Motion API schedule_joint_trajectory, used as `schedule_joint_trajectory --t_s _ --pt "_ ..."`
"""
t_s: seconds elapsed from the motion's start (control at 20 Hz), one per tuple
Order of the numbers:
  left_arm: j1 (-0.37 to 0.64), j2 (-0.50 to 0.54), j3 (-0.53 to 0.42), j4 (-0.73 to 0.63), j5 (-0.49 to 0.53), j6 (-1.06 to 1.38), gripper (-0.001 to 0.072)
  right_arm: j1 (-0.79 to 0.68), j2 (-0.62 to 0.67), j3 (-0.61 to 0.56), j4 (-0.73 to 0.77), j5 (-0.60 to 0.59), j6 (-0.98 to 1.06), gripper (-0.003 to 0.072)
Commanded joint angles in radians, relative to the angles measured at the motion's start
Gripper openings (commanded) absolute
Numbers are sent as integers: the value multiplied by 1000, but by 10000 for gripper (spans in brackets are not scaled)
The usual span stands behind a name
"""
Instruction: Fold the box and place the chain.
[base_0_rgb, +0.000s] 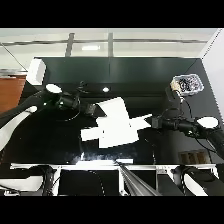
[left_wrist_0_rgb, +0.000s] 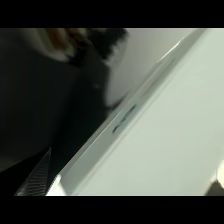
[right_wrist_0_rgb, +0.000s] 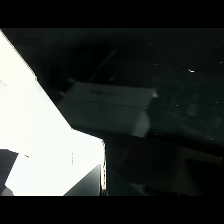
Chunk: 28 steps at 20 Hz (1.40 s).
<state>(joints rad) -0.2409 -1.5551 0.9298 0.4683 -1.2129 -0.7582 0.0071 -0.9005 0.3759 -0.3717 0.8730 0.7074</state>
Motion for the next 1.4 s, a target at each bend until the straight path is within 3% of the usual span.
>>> schedule_joint_trajectory --t_s 0.0,0.15,0.3,0.35,0.75,0.85,1.0,1.1,1.2,1.35 --pt "-39 -119 90 15 -140 29 688 1 0 0 -4 2 2 17" --pt "-67 -125 97 101 -118 29 652 1 0 0 -4 -3 2 17" --pt "-71 -125 97 136 -124 18 358 1 0 0 -4 -6 2 17" --pt "-71 -125 97 144 -123 18 300 1 0 0 -5 -6 2 17" --pt "-63 -115 97 211 -117 18 272 1 0 0 -6 -6 2 17" --pt "-63 -107 97 213 -90 24 188 1 0 0 -6 -6 2 17" --pt "-63 -104 97 209 -79 50 135 1 0 0 -6 -6 2 17" --pt "-63 -104 97 165 -95 99 134 1 0 0 -6 -6 2 17" --pt "-63 -104 97 77 -111 146 67 1 0 0 -6 -6 2 17" --pt "-69 -104 97 49 -100 150 72 1 0 0 -6 -6 1 17"
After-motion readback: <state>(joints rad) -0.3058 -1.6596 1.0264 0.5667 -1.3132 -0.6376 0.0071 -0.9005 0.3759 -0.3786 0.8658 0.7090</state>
